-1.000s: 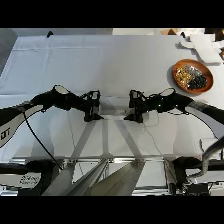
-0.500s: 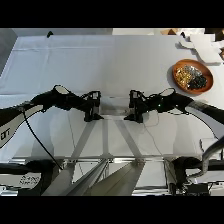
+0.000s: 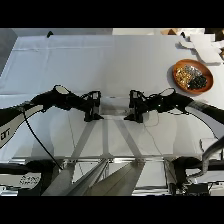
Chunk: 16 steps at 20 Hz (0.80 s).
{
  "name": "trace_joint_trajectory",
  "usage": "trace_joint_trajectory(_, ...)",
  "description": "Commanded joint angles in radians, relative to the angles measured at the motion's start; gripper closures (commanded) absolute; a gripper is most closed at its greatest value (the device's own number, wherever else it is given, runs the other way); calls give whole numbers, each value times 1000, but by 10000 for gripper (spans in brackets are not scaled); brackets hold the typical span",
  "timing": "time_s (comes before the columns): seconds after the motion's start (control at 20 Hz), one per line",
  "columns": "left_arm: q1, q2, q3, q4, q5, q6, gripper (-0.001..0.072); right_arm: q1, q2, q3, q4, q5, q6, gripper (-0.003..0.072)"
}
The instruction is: Fold the box and place the chain.
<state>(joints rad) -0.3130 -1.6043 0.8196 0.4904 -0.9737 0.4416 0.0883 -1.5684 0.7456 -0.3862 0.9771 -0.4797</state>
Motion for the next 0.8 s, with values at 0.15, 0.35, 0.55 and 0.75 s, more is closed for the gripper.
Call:
trace_joint_trajectory(0.15, 0, -1, -1, 0, 1, 0, 308, 1, 1, 0, 0, 0, 0, 181)
trace_joint_trajectory(0.35, 0, -1, -1, 0, 1, 0, 308, 1, 1, 0, 1, 2, 0, 181)
trace_joint_trajectory(0.55, 0, -1, -1, 0, 1, 0, 308, 1, 1, 0, 1, 2, 0, 133)
trace_joint_trajectory(0.75, 0, -1, -1, 0, 1, 0, 308, 1, 5, 0, -6, -16, 0, 29)
